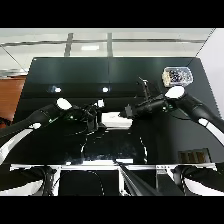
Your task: Fold the box and place the chain.
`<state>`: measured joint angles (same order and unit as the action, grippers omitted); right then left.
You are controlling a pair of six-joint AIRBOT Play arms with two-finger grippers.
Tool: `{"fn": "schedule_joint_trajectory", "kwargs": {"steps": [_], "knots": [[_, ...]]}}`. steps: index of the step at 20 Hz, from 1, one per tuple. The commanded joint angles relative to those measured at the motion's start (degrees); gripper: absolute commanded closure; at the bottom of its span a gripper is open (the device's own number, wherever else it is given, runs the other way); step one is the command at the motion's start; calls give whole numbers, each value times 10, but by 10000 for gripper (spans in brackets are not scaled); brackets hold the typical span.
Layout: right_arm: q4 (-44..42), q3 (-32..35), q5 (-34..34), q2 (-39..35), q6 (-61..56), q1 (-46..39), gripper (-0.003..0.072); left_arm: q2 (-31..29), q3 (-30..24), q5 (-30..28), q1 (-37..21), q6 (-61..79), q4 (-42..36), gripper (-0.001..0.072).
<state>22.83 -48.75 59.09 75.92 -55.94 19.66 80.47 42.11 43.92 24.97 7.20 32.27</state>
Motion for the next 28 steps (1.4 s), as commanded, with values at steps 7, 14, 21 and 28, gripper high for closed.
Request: {"fn": "schedule_joint_trajectory", "kwargs": {"steps": [7,14,21,28], "knots": [[80,6,-49,67,-75,16,671,0,0,0,0,0,0,246],[76,-19,61,39,-45,-17,671,-1,1,1,0,0,1,246],[211,-38,212,-160,-63,-219,672,-83,1,30,0,-33,100,-6],[220,-32,183,-214,-64,-280,671,-114,77,33,45,-55,44,0]]}}
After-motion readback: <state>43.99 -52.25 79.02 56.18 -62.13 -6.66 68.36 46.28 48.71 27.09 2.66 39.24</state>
